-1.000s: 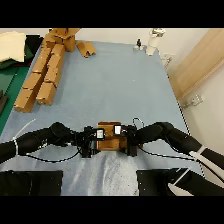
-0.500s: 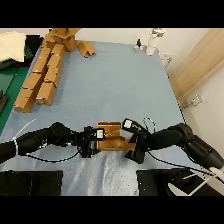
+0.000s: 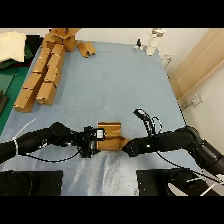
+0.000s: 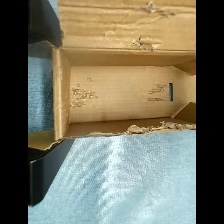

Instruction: Fold the box.

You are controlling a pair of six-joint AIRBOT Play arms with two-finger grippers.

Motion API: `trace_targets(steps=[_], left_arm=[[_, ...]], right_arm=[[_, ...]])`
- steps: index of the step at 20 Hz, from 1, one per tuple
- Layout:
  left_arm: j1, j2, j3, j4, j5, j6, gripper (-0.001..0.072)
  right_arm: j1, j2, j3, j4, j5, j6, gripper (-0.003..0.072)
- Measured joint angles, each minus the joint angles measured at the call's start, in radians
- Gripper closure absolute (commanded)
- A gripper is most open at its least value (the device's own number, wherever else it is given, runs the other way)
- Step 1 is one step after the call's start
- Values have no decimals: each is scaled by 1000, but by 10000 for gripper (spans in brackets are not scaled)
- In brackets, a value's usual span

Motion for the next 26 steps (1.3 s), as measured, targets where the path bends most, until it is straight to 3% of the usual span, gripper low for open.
trace_targets(steps=[5,15,20,26], left_arm=[[0,0,0,0,0,0,119],[0,0,0,0,0,0,119],[0,0,0,0,0,-3,119],[0,0,0,0,0,0,119]], right_arm=[[0,-108,95,29,103,18,684],[0,-605,262,19,259,-134,684],[0,-683,272,23,263,-166,684],[0,-681,279,4,264,-192,685]])
